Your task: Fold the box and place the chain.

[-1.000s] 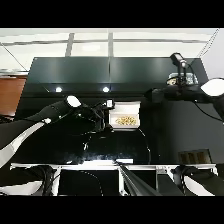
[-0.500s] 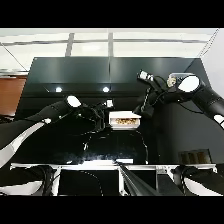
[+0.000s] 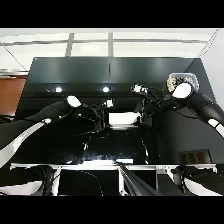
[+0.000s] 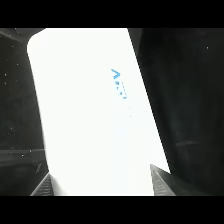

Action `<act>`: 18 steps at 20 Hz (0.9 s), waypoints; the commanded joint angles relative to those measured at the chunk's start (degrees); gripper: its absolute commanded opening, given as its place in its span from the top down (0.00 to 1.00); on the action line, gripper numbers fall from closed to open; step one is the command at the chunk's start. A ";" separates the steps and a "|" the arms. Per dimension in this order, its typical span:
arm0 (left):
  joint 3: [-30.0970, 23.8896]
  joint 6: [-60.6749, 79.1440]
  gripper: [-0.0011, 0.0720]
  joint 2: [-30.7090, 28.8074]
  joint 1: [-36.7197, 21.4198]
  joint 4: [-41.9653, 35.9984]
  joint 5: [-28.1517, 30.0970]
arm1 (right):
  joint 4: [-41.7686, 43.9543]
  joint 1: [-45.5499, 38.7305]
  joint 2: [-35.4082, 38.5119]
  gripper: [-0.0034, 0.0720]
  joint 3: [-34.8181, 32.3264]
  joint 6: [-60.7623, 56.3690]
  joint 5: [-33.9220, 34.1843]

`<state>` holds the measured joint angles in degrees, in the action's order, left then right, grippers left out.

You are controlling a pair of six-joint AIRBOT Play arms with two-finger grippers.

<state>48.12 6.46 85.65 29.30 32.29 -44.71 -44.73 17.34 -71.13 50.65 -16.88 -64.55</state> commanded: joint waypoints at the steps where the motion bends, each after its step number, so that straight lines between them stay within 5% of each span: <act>1: 0.02 0.00 0.31 0.04 0.02 0.00 -0.11 | 0.52 0.57 -0.09 0.28 -0.42 0.79 0.70; 8: 0.02 0.00 0.31 0.04 0.02 0.02 -0.11 | 1.81 0.57 -0.07 0.31 -0.35 -0.83 -0.79; 10: 0.02 0.00 0.31 0.04 0.02 0.00 -0.11 | 1.79 0.39 0.35 0.05 -0.13 -4.94 -0.85; 18: 0.02 0.00 0.31 0.04 0.02 0.02 -0.11 | 1.57 0.39 4.55 0.01 5.25 -10.97 -0.72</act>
<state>48.14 6.33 85.65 29.30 32.23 -44.62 -43.13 17.76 -67.53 54.46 -26.15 -66.28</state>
